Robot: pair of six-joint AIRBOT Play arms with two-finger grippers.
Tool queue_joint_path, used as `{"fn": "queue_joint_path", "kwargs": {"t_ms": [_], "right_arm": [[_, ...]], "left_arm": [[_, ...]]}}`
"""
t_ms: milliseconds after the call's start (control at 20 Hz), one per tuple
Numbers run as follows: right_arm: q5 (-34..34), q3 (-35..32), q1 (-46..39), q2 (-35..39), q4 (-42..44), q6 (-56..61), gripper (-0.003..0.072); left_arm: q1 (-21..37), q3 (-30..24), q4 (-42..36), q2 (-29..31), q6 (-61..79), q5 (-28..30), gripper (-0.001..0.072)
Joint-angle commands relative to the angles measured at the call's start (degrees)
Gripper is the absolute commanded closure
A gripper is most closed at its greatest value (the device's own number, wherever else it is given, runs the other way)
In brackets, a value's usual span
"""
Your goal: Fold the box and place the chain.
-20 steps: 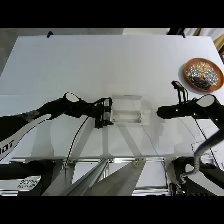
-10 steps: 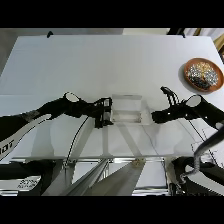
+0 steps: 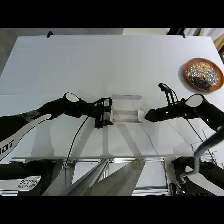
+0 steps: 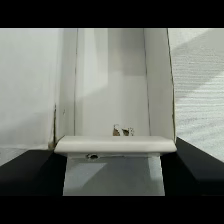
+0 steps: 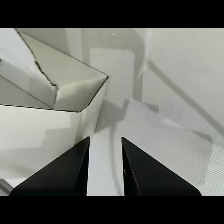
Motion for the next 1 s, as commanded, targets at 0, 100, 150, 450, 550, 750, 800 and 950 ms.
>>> {"fn": "queue_joint_path", "kwargs": {"t_ms": [0, 100, 150, 450, 550, 750, 800, 950], "right_arm": [[1.3, 0.2, 0.1, 2.8, 0.4, 1.2, 0.046], [3.0, 0.9, 0.1, 3.7, 0.6, 2.3, 0.0453], [3.5, 1.0, 0.1, 3.7, 1.4, 2.3, 0.0422], [0.9, 1.0, 4.5, 3.1, 2.2, 5.6, 0.0344], [-0.4, 1.0, 6.1, 2.0, 1.4, 7.4, 0.0264], [-4.1, 1.3, 8.7, 1.2, 1.4, 10.1, 0.0227], [-4.2, 1.7, 9.2, 1.2, 1.2, 10.3, 0.0228], [-5.8, 3.1, 11.5, 1.2, -4.4, 16.8, 0.0228]], "left_arm": [[0.0, 0.0, 0.0, 0.0, 0.0, 0.0, 0.0567], [0.0, 0.0, 0.0, 0.0, 0.0, 0.0, 0.0567], [0.0, 0.0, 0.0, 0.0, 0.0, 0.0, 0.0567], [0.0, 0.0, 0.0, 0.0, 0.0, 0.0, 0.0567], [0.0, 0.0, 0.0, 0.0, 0.0, 0.0, 0.0567], [0.0, 0.0, 0.0, 0.0, 0.0, 0.0, 0.0567], [0.0, 0.0, 0.0, 0.0, 0.0, 0.0, 0.0567], [0.0, 0.0, 0.0, 0.0, 0.0, 0.0, 0.0567]]}}
